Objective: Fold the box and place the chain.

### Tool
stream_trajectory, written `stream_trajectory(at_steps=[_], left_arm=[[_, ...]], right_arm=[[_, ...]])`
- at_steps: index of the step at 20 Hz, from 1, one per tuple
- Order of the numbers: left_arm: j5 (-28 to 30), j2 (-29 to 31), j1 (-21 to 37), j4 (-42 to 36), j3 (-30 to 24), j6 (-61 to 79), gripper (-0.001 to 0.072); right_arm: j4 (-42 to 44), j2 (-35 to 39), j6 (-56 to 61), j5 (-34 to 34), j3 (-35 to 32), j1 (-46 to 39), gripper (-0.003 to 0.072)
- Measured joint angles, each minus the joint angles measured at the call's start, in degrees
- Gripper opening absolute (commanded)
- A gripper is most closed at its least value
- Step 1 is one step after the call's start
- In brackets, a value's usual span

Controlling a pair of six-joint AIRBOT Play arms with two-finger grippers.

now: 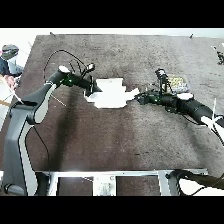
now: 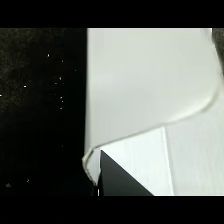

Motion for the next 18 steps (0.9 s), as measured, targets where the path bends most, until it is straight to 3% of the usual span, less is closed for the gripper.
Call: stream_trajectory(at_steps=[3,4,5,11,18], left_arm=[[0.0,-0.2,0.0,0.0,-0.3,0.6,0.0011],[0.0,-0.2,0.0,0.1,-0.3,0.6,0.0011],[0.0,-0.2,0.0,0.2,-0.4,0.6,0.0011],[-0.5,-0.2,0.0,0.4,-0.5,0.7,0.0011],[-0.7,-0.2,0.0,0.5,-0.5,0.7,0.0011]], right_arm=[[0.0,-0.1,-4.2,0.0,0.0,0.0,0.0507],[0.0,-0.1,-5.8,0.0,0.0,0.1,0.0558],[0.0,-0.1,-7.8,0.0,0.1,0.2,0.0691],[-1.6,-2.4,-22.3,2.5,2.5,3.4,0.0697],[-18.3,-12.5,-27.3,9.3,12.6,10.0,0.0697]])
